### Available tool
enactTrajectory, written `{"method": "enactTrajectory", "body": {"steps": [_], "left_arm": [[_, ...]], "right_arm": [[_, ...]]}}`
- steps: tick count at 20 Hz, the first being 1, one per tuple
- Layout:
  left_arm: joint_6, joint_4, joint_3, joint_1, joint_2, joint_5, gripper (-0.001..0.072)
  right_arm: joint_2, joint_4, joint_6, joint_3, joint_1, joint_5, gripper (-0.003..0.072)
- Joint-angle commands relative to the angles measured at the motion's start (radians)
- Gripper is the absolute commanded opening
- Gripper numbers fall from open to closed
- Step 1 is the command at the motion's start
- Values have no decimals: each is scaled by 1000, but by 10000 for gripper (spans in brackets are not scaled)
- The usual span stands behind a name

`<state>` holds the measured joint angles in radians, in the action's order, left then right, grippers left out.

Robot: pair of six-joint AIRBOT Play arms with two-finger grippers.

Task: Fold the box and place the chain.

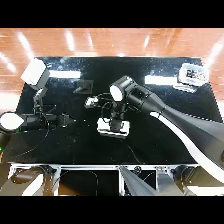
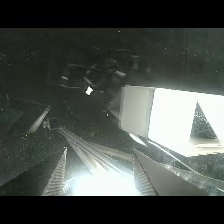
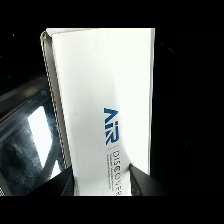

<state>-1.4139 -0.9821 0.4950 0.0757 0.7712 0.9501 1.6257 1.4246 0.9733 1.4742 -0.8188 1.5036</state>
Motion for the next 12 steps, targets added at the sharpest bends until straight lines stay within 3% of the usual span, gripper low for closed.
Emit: {"method": "enactTrajectory", "body": {"steps": [1, 10, 11, 12], "left_arm": [[0, 0, 0, 0, 0, 0, 508], [0, 0, 0, 0, 0, 0, 508], [0, 0, 0, 0, 0, 0, 507], [0, 0, 0, 0, 0, 0, 508]], "right_arm": [[0, 27, 34, 0, -25, 8, 397], [0, 27, 37, 0, -39, 49, 401], [-1, 27, 37, 0, -39, 49, 556], [0, 27, 37, 0, -39, 48, 657]]}}
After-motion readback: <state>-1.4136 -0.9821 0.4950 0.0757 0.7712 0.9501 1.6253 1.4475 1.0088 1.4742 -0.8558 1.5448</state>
